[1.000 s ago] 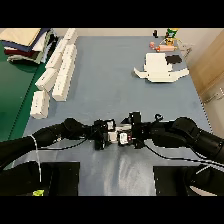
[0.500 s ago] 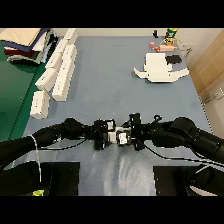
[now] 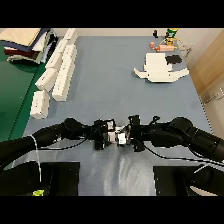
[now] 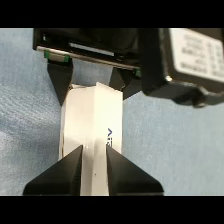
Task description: Fold the box.
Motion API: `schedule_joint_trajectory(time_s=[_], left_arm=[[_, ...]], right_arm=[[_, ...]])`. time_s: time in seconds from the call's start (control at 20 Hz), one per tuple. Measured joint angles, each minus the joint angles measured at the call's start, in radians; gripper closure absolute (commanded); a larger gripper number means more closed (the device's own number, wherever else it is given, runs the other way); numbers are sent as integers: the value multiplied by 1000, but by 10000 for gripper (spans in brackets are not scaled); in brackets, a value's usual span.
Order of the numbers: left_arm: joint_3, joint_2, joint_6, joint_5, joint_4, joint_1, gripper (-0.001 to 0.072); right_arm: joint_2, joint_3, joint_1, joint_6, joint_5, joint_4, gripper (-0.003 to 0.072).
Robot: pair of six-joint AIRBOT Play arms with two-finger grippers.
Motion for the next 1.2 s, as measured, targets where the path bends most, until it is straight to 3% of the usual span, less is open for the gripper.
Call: schedule_joint_trajectory(time_s=[0.15,1.2], left_arm=[[0,0,0,0,0,-1,243],[0,0,2,0,2,-2,243]], right_arm=[[-1,0,0,0,-1,1,547],[-16,-2,0,4,-2,22,566]])
